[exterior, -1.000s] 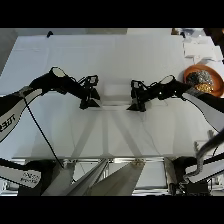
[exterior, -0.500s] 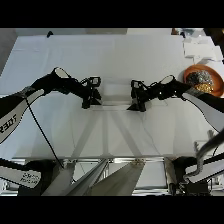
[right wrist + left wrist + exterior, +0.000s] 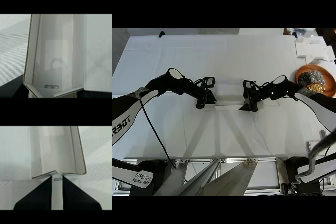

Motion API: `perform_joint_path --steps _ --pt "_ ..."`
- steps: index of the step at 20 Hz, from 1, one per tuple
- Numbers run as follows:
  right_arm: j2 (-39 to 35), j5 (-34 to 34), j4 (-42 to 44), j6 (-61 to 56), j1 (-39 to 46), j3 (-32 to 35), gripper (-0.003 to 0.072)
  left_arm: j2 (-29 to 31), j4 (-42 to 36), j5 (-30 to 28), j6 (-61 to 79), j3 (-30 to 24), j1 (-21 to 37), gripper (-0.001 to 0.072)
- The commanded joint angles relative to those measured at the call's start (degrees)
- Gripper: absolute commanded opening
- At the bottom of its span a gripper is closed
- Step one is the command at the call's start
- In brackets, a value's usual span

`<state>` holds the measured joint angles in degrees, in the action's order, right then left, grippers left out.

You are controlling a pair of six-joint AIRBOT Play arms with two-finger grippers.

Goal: Fold the box and place the chain.

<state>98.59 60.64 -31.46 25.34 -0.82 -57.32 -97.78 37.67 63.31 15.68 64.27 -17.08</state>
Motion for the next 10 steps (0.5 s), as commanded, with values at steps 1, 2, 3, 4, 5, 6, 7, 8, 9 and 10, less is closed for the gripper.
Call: perform_joint_path --steps 1,2,3,4,5,6,7,8,9,10 --pt "-0.02 -0.02 0.04 0.00 0.00 0.00 0.0458 -0.02 -0.61 -1.33 -0.07 -0.02 -0.15 0.0150" --pt "0.00 -0.02 0.04 0.02 0.00 0.00 0.0458 -0.02 -1.01 -1.31 -0.35 -0.02 -0.15 0.0218" --pt "0.00 0.00 0.04 0.02 0.00 0.00 0.0458 -0.02 -1.53 -1.38 -0.66 -0.02 -0.15 0.0301" --pt "0.00 0.00 0.04 0.02 0.00 0.00 0.0458 -0.02 -2.08 -1.38 -0.66 -0.02 -0.15 0.0299" --pt "0.00 -0.02 0.04 0.02 0.00 0.00 0.0458 -0.02 -2.51 -1.38 -0.66 -0.02 -0.15 0.0300" --pt "0.00 0.00 0.04 0.02 0.00 0.00 0.0458 -0.02 -2.75 -1.38 -0.66 -0.02 -0.15 0.0301" --pt "-0.02 -0.02 0.04 0.02 0.00 0.00 0.0458 -0.02 -2.91 -1.36 -0.68 -0.02 -0.15 0.0347" --pt "0.00 0.00 0.04 0.02 0.00 0.00 0.0458 -0.02 -2.95 -1.33 -0.70 -0.02 -0.15 0.0413" --pt "0.00 -0.02 0.04 0.02 0.00 0.00 0.0458 -0.02 -2.95 -1.09 -0.70 -0.02 -0.15 0.0430" --pt "0.00 0.00 0.04 0.00 0.00 0.00 0.0458 -0.02 -2.95 -0.85 -0.72 -0.04 -0.15 0.0445"
